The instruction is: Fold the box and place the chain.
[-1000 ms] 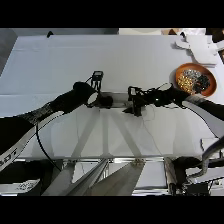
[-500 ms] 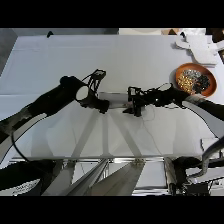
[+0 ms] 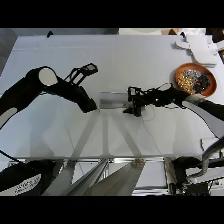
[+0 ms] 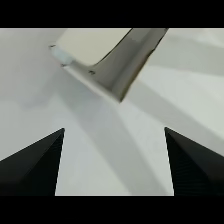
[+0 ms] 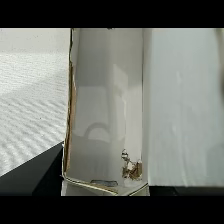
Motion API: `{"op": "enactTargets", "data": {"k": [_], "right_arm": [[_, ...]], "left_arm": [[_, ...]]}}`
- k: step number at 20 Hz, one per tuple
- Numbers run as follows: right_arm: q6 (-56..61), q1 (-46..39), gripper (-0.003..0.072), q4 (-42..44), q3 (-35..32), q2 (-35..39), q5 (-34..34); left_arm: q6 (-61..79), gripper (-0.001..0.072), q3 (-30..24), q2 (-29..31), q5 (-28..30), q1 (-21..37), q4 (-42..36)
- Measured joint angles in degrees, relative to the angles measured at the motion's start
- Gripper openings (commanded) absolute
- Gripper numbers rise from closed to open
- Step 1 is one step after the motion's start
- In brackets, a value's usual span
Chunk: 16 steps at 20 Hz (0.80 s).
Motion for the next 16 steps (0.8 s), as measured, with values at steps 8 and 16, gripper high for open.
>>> {"op": "enactTargets", "data": {"k": [8, 16], "right_arm": [[-0.02, 0.0, 0.0359, 0.0, -0.02, 0.0, -0.02], [-0.04, 0.0, 0.0359, 0.02, -0.02, 0.0, -0.02]], "left_arm": [[53.96, 0.0701, -5.95, -8.63, 2.64, 10.62, -20.48], [71.32, 0.0707, -6.4, -18.01, 1.16, 11.65, -30.08]]}}
